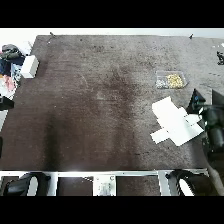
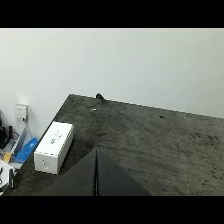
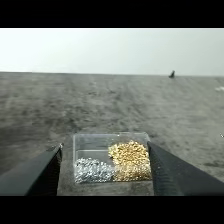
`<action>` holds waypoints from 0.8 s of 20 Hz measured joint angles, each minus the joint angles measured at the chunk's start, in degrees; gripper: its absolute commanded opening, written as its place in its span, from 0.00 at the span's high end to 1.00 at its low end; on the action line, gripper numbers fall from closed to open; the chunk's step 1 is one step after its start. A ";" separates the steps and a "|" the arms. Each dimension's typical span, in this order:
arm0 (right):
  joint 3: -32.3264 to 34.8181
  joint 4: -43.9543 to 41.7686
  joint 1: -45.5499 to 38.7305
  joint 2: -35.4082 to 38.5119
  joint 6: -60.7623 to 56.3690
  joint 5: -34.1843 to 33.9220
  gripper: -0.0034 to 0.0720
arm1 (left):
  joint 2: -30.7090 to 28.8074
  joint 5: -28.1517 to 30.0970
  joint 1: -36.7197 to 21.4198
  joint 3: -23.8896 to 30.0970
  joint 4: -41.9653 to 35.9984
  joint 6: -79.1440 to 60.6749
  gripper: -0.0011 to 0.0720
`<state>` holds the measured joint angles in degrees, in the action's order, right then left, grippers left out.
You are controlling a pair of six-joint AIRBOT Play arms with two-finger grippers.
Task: Fold the box and place the chain.
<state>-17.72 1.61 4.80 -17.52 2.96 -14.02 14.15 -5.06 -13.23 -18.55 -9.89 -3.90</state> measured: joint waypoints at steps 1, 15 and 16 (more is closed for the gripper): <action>-2.54 -0.92 -1.09 -3.80 0.00 0.09 0.17 | 0.00 0.00 0.00 0.00 -0.02 0.02 0.97; -47.12 37.07 -43.17 -59.30 -36.54 69.13 0.17 | 0.00 0.02 0.00 0.00 -0.02 0.02 0.97; -51.23 41.46 -44.37 -62.03 -38.80 72.72 0.17 | 0.00 0.00 0.00 0.00 0.00 0.02 0.97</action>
<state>-68.95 43.07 -39.57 -79.55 -35.83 58.70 14.15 -5.06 -13.23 -18.55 -9.89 -3.88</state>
